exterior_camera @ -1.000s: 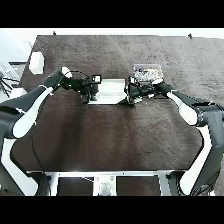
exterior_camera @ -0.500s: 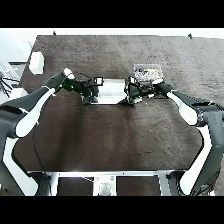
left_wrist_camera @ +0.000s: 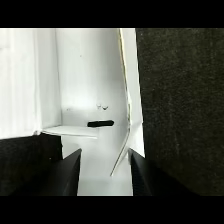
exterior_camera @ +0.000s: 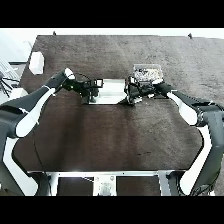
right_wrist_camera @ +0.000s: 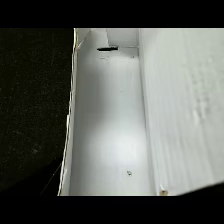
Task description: Fold the box and place the chain.
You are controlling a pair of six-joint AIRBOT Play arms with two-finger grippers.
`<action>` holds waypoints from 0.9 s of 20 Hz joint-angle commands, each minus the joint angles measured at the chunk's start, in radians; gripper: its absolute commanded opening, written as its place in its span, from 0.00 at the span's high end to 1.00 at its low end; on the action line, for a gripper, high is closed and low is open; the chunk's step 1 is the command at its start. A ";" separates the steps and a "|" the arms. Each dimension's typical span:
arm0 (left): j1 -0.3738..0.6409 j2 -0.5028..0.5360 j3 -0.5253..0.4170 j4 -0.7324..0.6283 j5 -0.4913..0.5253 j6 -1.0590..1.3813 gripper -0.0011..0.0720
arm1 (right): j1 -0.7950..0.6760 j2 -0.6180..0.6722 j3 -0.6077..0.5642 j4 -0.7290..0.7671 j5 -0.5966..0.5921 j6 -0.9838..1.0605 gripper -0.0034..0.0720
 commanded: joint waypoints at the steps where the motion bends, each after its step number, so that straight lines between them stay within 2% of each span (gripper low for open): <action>1: -0.002 0.000 0.001 -0.039 0.023 0.023 0.51 | 0.000 0.000 0.000 0.000 0.000 0.000 0.38; 4: -0.002 0.000 0.001 -0.123 0.030 0.061 0.51 | 0.000 0.000 0.000 0.000 0.000 0.000 0.37; 6: -0.002 0.000 0.001 -0.126 0.031 0.060 0.51 | 0.000 0.000 0.000 0.000 0.000 0.000 0.38; 8: -0.002 0.000 0.001 -0.127 0.013 0.060 0.74 | 0.000 0.000 0.000 0.000 0.000 0.000 0.37; 13: -0.002 -0.003 -0.001 -0.178 -0.048 0.072 0.74 | 0.000 0.000 0.000 0.000 0.000 0.000 0.38; 15: -0.002 -0.003 -0.008 -0.237 -0.052 0.109 0.74 | 0.000 0.000 0.000 0.000 0.000 0.000 0.38; 18: -0.002 -0.003 -0.010 -0.253 -0.046 0.112 0.73 | 0.000 0.000 0.000 0.000 0.000 0.000 0.37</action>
